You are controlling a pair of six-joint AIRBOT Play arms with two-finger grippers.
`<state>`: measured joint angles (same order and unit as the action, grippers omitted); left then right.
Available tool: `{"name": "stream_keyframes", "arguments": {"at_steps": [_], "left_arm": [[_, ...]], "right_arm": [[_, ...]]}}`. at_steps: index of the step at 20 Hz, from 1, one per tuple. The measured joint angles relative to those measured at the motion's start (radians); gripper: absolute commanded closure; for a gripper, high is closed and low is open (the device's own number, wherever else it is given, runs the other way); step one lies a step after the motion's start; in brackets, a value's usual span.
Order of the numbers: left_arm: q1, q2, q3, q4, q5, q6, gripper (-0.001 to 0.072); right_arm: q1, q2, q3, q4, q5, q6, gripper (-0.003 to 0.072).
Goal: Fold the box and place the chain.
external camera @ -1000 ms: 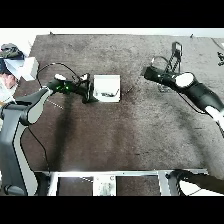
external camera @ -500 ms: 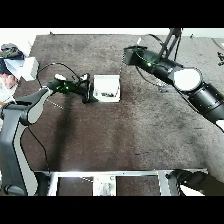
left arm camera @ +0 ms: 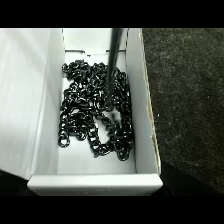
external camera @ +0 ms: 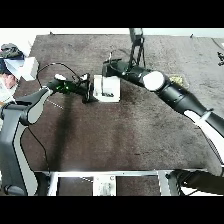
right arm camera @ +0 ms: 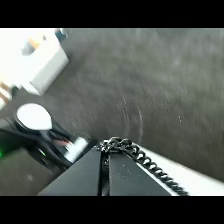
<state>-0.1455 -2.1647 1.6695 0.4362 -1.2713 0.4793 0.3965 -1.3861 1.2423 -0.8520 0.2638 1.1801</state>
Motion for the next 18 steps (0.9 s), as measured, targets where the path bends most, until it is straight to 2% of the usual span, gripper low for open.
{"name": "stream_keyframes", "arguments": {"at_steps": [1, 2, 3, 4, 7, 12, 15, 18], "left_arm": [[0.0, 0.0, 0.0, 0.0, 0.0, 0.0, 0.0294], [0.0, 0.0, 0.0, 0.0, 0.0, 0.0, 0.0294], [0.0, 0.0, 0.0, 0.0, 0.0, 0.0, 0.0294], [0.0, 0.0, 0.0, 0.0, 0.0, 0.0, 0.0294], [0.0, 0.0, 0.0, 0.0, 0.0, 0.0, 0.0294], [0.0, 0.0, 0.0, 0.0, 0.0, 0.0, 0.0294], [0.0, 0.0, 0.0, 0.0, 0.0, 0.0, 0.0294], [0.0, 0.0, 0.0, 0.0, 0.0, 0.0, 0.0294]], "right_arm": [[-0.004, -0.017, -0.009, -0.001, 0.01, 0.0, 0.0694], [-0.014, -0.032, -0.019, -0.002, 0.018, 0.002, 0.0578], [-0.031, -0.043, -0.03, -0.002, 0.021, 0.01, 0.0344], [-0.053, -0.052, -0.041, -0.005, 0.027, 0.017, 0.0314], [-0.121, -0.056, -0.058, -0.021, 0.104, 0.023, 0.0314], [-0.281, 0.016, -0.093, -0.129, 0.313, 0.044, 0.0314], [-0.408, 0.068, -0.172, -0.212, 0.364, 0.114, 0.0314], [-0.517, 0.09, -0.278, -0.249, 0.325, 0.187, 0.0313]]}}
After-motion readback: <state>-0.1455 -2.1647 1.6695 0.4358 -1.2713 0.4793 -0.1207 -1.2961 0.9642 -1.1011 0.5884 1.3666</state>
